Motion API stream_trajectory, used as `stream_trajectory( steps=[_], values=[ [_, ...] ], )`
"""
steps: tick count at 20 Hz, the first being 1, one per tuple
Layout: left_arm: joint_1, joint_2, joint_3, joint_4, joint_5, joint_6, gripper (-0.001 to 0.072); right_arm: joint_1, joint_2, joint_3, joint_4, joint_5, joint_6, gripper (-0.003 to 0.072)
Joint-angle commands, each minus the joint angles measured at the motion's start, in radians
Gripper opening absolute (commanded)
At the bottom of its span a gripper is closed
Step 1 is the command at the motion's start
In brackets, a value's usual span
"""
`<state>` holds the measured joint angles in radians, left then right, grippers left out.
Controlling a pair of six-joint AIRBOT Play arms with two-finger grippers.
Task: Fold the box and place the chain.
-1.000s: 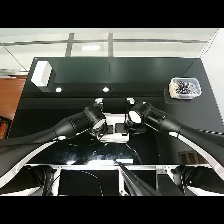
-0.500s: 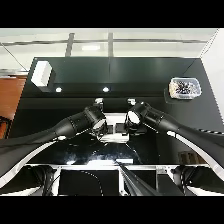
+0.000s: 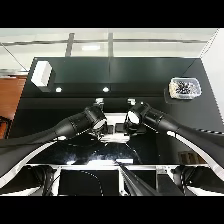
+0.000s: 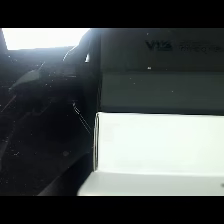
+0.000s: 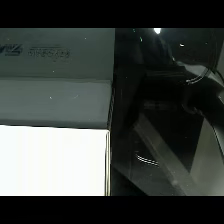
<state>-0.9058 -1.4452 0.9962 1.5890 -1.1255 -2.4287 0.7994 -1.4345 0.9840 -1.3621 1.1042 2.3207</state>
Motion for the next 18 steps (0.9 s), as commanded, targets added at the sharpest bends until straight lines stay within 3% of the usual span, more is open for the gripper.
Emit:
stream_trajectory(
  steps=[1, 2, 3, 4, 5, 8, 9, 10, 11, 15, 18],
  values=[
    [0.000, 0.000, 0.000, 0.000, -0.002, 0.000, 0.0030, 0.000, 0.000, 0.001, 0.003, -0.003, -0.002, 0.0179],
    [0.000, 0.000, 0.000, 0.000, -0.002, 0.001, 0.0030, 0.000, 0.000, 0.001, 0.001, 0.000, -0.002, 0.0239],
    [0.000, 0.000, 0.000, 0.000, -0.002, 0.001, 0.0030, 0.000, 0.000, 0.001, 0.000, -0.001, -0.001, 0.0234],
    [0.000, 0.000, 0.000, 0.000, -0.002, 0.001, 0.0030, 0.000, 0.000, 0.001, -0.002, -0.001, -0.002, 0.0084],
    [0.000, 0.000, 0.000, 0.000, -0.002, 0.001, 0.0030, 0.000, 0.000, 0.001, -0.004, -0.006, -0.002, 0.0019],
    [0.000, 0.000, 0.000, 0.000, -0.002, 0.000, 0.0030, 0.000, 0.000, 0.002, -0.004, -0.012, -0.002, 0.0023],
    [0.000, 0.000, 0.000, 0.000, -0.002, 0.001, 0.0030, 0.000, 0.000, 0.003, -0.005, -0.013, -0.002, 0.0141],
    [0.000, 0.000, 0.000, 0.000, -0.002, 0.000, 0.0030, -0.002, 0.003, 0.003, -0.005, -0.013, -0.002, 0.0338],
    [0.000, 0.000, 0.000, 0.000, -0.002, 0.000, 0.0030, -0.003, 0.011, 0.004, -0.010, -0.009, -0.011, 0.0388],
    [0.000, 0.000, 0.000, 0.000, -0.002, 0.000, 0.0030, -0.008, 0.117, 0.034, -0.090, 0.048, -0.098, 0.0388],
    [0.002, 0.000, 0.000, 0.003, 0.000, -0.002, 0.0030, -0.045, 0.298, 0.047, -0.124, 0.080, -0.146, 0.0388]
  ],
)
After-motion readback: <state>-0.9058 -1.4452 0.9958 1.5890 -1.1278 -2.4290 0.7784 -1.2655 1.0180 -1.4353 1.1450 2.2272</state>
